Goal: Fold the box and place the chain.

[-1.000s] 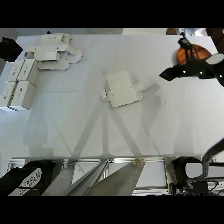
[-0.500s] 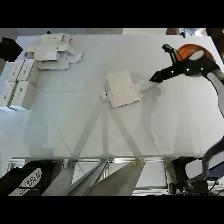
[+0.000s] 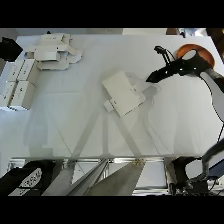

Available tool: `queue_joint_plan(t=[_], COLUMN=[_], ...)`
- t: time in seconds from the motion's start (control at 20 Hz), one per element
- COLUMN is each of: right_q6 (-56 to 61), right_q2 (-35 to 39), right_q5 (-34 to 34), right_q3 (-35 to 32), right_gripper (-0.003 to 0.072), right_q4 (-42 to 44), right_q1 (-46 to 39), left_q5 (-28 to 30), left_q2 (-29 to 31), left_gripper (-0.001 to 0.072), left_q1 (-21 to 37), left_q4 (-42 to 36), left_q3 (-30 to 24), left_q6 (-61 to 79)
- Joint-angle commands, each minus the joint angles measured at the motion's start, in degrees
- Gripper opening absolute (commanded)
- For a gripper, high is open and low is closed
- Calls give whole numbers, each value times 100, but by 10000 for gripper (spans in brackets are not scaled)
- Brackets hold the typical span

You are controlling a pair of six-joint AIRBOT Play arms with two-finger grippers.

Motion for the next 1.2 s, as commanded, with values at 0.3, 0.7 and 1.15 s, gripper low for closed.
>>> queue_joint_plan(t=[0.3,0.7,1.15], right_q6=[-1665,-2155,-3536], right_q2=[461,1043,2229], right_q5=[-321,-883,-2771], right_q3=[4,-699,-3244], right_gripper=[12,11,11], right_q4=[2105,2863,4006], right_q1=[24,28,11], left_q5=[2,2,2], left_q2=[-4,-4,-4], left_gripper=[720,720,720], left_q1=[7,7,7], left_q4=[2,2,2], left_q3=[4,4,4], left_q6=[0,0,0])
